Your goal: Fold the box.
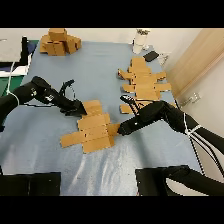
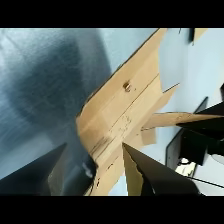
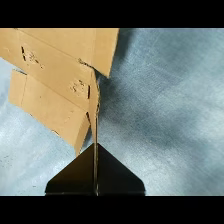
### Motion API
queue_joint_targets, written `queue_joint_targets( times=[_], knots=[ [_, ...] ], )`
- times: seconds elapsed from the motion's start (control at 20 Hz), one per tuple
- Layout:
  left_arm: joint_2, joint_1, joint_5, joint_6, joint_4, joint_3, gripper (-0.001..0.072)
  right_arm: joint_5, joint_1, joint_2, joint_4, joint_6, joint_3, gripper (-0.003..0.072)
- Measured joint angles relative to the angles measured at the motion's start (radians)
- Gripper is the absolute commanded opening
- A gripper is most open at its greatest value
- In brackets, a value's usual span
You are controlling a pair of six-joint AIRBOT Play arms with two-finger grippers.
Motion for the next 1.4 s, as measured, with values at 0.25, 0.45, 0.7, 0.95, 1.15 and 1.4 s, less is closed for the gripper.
queue_joint_targets(
  times=[0.25,0.45,0.7,0.95,1.15,1.4],
  knots=[
    [-0.06,0.001,-0.032,0.111,-0.101,0.0,0.0273,0.0,0.001,0.0,0.0,0.007,0.0,0.0],
    [-0.074,0.01,-0.061,0.185,-0.166,0.0,0.0236,-0.001,0.001,0.0,-0.003,0.01,0.0,0.0],
    [-0.079,0.013,-0.099,0.253,-0.22,0.0,0.0163,-0.008,0.001,0.0,-0.003,0.01,0.0,0.0],
    [-0.079,0.013,-0.143,0.306,-0.236,0.0,0.001,-0.01,0.001,0.0,-0.004,0.017,0.0,0.0001],
    [-0.079,0.012,-0.189,0.36,-0.24,0.0,0.0009,-0.014,0.001,0.0,-0.004,0.022,0.0,0.0102],
    [-0.074,0.007,-0.217,0.453,-0.247,0.0,0.0004,0.018,-0.011,0.0,-0.056,0.077,0.015,0.0565]
  ],
)
